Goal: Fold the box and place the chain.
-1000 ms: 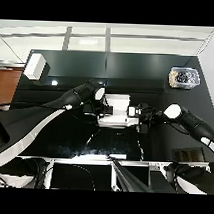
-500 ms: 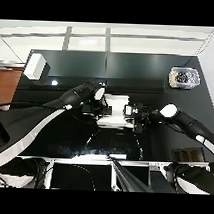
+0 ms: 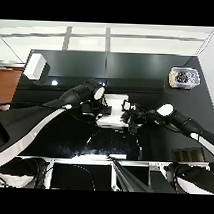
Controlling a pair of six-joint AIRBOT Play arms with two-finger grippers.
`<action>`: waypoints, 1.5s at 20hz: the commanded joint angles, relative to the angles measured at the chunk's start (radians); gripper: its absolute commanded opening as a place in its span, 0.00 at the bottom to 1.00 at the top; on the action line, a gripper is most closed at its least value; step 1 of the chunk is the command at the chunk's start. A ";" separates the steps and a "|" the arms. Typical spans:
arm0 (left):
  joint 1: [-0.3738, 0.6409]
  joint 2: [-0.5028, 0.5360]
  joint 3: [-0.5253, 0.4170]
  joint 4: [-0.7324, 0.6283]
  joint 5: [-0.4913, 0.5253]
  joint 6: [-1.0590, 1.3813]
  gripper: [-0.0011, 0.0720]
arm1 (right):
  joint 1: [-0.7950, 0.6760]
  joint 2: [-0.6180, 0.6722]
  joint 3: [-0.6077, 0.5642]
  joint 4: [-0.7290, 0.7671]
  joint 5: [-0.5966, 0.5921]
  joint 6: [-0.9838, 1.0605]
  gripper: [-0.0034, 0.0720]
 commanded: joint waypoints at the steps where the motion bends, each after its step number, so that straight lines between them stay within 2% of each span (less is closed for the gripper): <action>1: -0.001 0.000 0.000 -0.002 0.000 -0.001 0.05 | 0.006 -0.008 0.000 0.010 -0.022 -0.001 0.58; 3: -0.001 0.000 0.000 -0.002 0.000 0.000 0.05 | 0.005 -0.008 0.000 0.010 -0.029 0.000 0.53; 6: -0.001 0.000 0.000 -0.001 0.000 0.000 0.05 | 0.006 -0.008 0.000 0.009 -0.028 0.000 0.57; 7: -0.001 0.000 0.000 -0.001 0.000 -0.001 0.05 | 0.006 -0.008 0.000 0.002 -0.029 0.000 0.49; 8: -0.001 0.000 0.000 -0.001 0.001 -0.001 0.05 | 0.006 -0.008 0.000 -0.002 -0.027 0.000 0.26; 9: -0.001 0.000 0.000 -0.001 0.000 0.000 0.05 | 0.005 -0.008 0.000 -0.001 -0.028 0.015 0.29; 10: -0.001 0.000 0.000 -0.001 0.000 0.000 0.05 | 0.006 -0.008 0.000 -0.001 -0.028 0.026 0.59; 11: -0.001 0.000 0.000 -0.001 0.001 0.000 0.05 | 0.006 -0.008 0.000 -0.002 -0.028 0.026 0.60; 12: -0.001 0.000 0.000 -0.001 0.001 -0.001 0.05 | 0.006 -0.008 0.000 -0.002 -0.031 0.026 0.54; 13: -0.001 0.000 0.000 -0.001 0.001 0.000 0.05 | 0.005 -0.008 0.000 -0.002 -0.031 0.026 0.15; 14: -0.001 0.000 0.000 -0.001 0.001 -0.001 0.05 | 0.004 -0.008 0.000 -0.002 -0.035 0.027 0.07; 15: -0.001 0.000 0.000 -0.001 0.005 -0.001 0.05 | 0.000 -0.001 0.001 -0.002 -0.036 0.051 0.06; 17: -0.001 0.000 0.000 -0.001 0.014 -0.001 0.05 | -0.027 0.056 0.006 -0.014 -0.040 0.244 0.06; 20: 0.000 0.000 0.000 -0.001 0.006 0.000 0.05 | -0.156 0.196 0.023 -0.200 -0.033 0.816 0.06; 22: 0.000 0.000 0.000 0.000 0.005 0.000 0.05 | -0.278 0.256 0.023 -0.279 -0.007 1.121 0.06; 24: 0.000 0.000 0.000 0.000 0.006 0.000 0.05 | -0.402 0.255 0.017 -0.335 0.002 1.430 0.06; 26: 0.000 0.000 0.000 0.002 0.006 0.000 0.05 | -0.464 0.226 0.014 -0.431 0.025 1.721 0.06; 28: 0.000 0.000 0.000 0.002 0.005 0.000 0.05 | -0.465 0.166 0.014 -0.467 0.092 1.773 0.06; 30: 0.000 0.000 0.000 0.002 0.005 0.000 0.05 | -0.460 0.080 0.014 -0.415 0.200 1.762 0.06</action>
